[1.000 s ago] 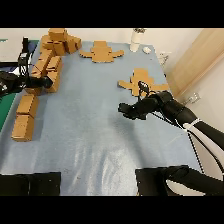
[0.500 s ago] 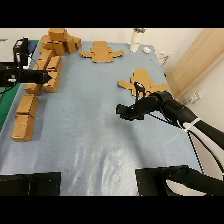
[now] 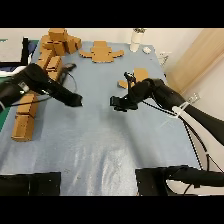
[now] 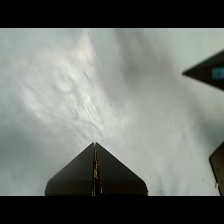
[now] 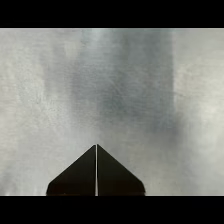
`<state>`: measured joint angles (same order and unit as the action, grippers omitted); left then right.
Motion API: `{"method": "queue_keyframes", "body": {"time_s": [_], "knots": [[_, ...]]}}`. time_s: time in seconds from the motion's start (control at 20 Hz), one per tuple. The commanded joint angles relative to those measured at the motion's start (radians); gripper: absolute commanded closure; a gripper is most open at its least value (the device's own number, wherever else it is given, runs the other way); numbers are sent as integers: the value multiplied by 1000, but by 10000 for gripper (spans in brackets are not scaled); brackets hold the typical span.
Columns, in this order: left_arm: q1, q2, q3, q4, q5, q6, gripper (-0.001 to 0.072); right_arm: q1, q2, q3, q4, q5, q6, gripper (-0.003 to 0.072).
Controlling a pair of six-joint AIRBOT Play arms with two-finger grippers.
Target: Fold the box.
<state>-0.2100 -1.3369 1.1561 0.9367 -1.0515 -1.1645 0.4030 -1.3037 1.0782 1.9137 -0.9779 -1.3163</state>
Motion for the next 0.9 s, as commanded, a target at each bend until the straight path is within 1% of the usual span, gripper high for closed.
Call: {"method": "queue_keyframes", "body": {"time_s": [0.0, 0.1, 0.2, 0.3, 0.85], "knots": [[-156, -21, 0, 114, -67, -232, 696, 7, -87, 97, 10, -60, -39, 682], [-193, -30, 0, 114, -64, -251, 695, 17, -105, 110, 46, -39, -93, 682], [-207, -29, 0, 115, -67, -238, 693, 16, -104, 111, 70, -35, -91, 682], [-208, -29, 0, 115, -91, -238, 693, 16, -104, 111, 64, -44, -91, 682], [-208, -29, 0, 114, -82, -238, 693, 16, -104, 111, 64, -44, -91, 682]]}}
